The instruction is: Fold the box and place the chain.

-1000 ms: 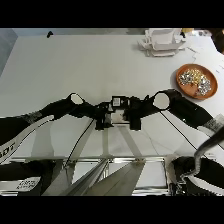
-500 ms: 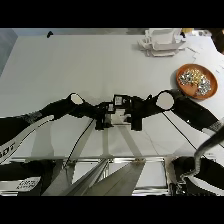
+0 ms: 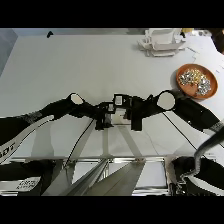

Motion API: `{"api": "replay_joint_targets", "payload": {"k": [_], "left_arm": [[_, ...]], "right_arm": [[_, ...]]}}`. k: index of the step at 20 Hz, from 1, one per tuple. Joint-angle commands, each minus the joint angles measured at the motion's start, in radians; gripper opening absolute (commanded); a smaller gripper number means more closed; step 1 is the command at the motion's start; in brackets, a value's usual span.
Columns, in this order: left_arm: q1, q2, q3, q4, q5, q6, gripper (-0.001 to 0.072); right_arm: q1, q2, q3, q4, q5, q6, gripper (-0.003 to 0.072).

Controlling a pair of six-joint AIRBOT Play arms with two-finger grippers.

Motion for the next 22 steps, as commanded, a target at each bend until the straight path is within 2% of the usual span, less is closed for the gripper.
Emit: {"api": "replay_joint_targets", "payload": {"k": [1,10,14,22], "left_arm": [[0.001,0.000,0.001,0.000,0.000,0.000,0.0088],[0.001,0.000,0.001,0.000,0.000,0.000,0.0088],[0.001,0.000,0.001,0.000,0.000,0.000,0.0088],[0.001,0.000,0.001,0.000,0.000,0.000,0.0088]], "right_arm": [[0.000,-0.022,0.000,0.000,0.027,0.003,0.0017],[0.000,-0.022,-0.022,0.000,0.027,0.002,0.0016],[0.000,-0.028,-0.056,-0.002,-0.025,0.002,0.0015],[0.000,-0.028,-0.080,-0.002,-0.042,0.003,0.0014]]}}
